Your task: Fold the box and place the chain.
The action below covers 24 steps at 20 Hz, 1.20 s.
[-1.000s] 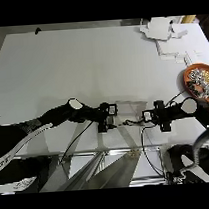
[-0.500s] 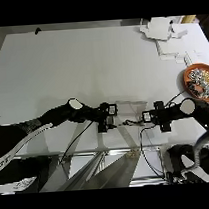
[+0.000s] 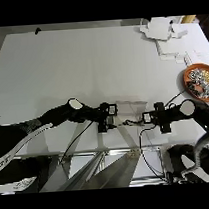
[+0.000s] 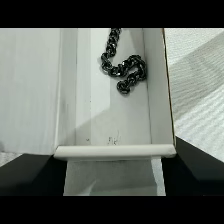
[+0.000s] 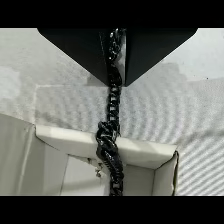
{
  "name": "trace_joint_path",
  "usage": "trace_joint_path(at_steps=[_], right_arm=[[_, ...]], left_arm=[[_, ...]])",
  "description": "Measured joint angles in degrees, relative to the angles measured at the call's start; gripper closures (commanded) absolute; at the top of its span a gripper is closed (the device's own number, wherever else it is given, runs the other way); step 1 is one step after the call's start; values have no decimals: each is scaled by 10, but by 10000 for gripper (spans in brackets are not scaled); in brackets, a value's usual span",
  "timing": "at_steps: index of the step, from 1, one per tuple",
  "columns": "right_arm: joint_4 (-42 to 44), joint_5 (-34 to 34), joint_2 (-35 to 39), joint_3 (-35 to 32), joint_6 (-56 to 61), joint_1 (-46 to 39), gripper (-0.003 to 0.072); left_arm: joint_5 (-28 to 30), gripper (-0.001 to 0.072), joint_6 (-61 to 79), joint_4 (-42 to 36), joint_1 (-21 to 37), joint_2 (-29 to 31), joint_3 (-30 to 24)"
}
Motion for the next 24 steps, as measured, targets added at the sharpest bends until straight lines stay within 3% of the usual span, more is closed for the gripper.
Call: trace_joint_path(at_steps=[6,13,18,24], right_arm=[[-2,-7,14,-3,0,0,665],[28,20,120,-3,0,0,665],[142,50,187,-3,0,0,665],[317,74,206,-3,-12,2,666]], left_arm=[[0,491,0,0,0,0,0],[0,491,0,0,0,0,0],[0,491,0,0,0,0,0],[0,491,0,0,0,0,0]])
